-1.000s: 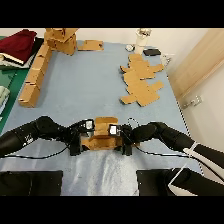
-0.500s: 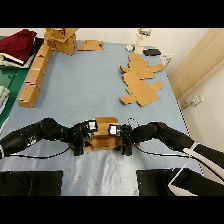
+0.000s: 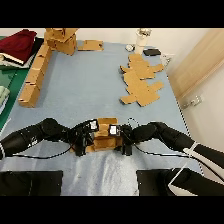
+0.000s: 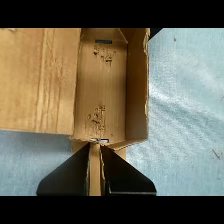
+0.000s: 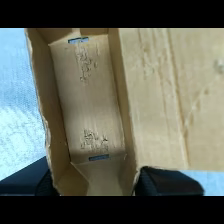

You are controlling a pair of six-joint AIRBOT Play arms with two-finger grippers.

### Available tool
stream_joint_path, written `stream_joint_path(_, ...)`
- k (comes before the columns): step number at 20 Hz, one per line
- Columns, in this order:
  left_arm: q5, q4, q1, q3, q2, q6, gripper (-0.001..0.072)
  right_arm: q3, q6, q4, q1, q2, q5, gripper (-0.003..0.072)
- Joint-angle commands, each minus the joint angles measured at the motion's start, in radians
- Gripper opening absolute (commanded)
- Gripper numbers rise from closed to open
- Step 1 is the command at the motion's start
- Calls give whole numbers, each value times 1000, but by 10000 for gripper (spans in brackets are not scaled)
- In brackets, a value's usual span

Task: Fold the box.

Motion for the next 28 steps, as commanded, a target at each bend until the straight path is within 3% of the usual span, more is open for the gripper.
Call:
stream_joint_path(1,2,-8,-3,0,0,0,103,0,0,0,0,0,1,558)
stream_joint_path(5,2,8,0,0,0,-8,103,0,0,0,0,0,1,558)
stream_joint_path(9,-17,188,53,0,11,-130,116,0,0,0,0,0,0,558)
stream_joint_path(11,-42,195,56,0,25,-129,116,0,0,0,0,0,1,558)
stream_joint_path(12,-55,195,46,2,27,-116,140,0,0,0,0,0,1,558)
stream_joint_path(14,-78,198,26,2,28,-101,344,0,0,0,0,0,1,558)
stream_joint_path(15,-88,197,20,2,28,-101,390,0,0,0,0,0,0,558)
stream_joint_path(19,-76,183,-36,2,31,-102,392,0,0,0,0,0,0,558)
stream_joint_path(22,3,183,-80,2,31,-119,390,0,0,0,0,0,1,558)
stream_joint_path(25,74,184,-83,2,31,-167,390,0,0,0,0,0,1,558)
stream_joint_path(28,70,178,-84,2,31,-167,383,0,0,0,0,0,1,557)
